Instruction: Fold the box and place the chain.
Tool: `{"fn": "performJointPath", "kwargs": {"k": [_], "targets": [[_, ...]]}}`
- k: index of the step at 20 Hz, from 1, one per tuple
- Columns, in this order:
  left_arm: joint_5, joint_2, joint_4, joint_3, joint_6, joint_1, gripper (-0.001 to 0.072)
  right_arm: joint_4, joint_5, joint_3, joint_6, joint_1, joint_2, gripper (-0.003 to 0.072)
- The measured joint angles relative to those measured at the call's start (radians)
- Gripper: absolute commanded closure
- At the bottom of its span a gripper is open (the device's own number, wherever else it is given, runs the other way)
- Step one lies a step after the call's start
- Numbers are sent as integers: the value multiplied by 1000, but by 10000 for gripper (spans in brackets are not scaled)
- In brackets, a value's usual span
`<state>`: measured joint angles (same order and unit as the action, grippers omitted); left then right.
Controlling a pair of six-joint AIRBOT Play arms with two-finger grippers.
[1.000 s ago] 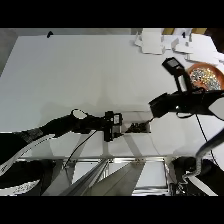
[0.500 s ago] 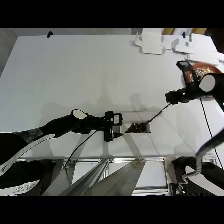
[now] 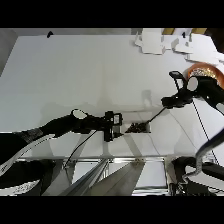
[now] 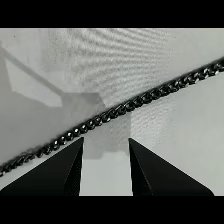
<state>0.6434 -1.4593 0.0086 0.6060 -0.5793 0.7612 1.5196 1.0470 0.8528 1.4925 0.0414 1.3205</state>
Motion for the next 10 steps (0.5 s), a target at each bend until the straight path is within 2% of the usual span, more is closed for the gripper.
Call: {"fn": "performJointPath", "kwargs": {"k": [6,8,9,10], "targets": [[0,0,0,0,0,0,501,-6,-31,-7,3,0,53,420],[0,0,0,0,0,0,501,-8,-36,-8,3,0,58,473],[0,0,0,0,0,0,501,-8,-41,-8,3,0,60,474],[0,0,0,0,0,0,501,-8,-41,-8,3,0,61,525]]}}
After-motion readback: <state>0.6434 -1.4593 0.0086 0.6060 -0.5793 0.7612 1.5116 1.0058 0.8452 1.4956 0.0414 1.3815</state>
